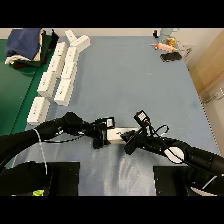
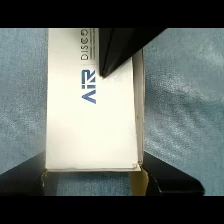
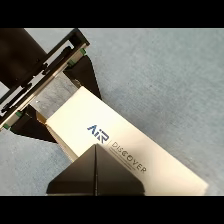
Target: Fold the box.
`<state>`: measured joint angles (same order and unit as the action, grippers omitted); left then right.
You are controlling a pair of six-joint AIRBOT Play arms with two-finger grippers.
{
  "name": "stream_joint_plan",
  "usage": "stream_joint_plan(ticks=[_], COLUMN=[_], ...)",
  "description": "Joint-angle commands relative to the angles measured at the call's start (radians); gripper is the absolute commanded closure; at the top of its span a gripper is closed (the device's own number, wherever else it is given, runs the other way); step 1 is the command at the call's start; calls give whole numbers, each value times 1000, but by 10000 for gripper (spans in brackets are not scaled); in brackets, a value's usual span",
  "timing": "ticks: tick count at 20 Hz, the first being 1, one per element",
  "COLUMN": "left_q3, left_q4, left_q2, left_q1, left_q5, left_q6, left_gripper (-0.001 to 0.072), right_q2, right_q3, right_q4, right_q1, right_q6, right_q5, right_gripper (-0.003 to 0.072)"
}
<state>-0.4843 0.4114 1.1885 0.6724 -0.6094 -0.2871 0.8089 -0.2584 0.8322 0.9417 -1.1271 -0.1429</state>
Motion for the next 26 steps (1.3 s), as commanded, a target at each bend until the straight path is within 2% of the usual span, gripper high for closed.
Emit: stream_joint_plan(ticks=[1,11,16,22,26], left_q3=[-1,-1,-1,-1,-1], left_q4=[0,0,0,0,0], left_q2=[0,0,0,0,0], left_q1=[0,0,0,0,0], left_q5=[0,0,0,0,0], left_q6=[0,0,0,0,0], left_gripper=[229,229,229,229,229], right_q2=[2,12,-48,-125,-120], right_q3=[11,23,-2,-5,-5], right_q4=[-18,-52,-48,49,53], right_q1=[2,2,1,-2,-13], right_q6=[-10,-9,-5,-5,-6], right_q5=[-8,-26,11,82,60], right_gripper=[684,683,682,681,681])
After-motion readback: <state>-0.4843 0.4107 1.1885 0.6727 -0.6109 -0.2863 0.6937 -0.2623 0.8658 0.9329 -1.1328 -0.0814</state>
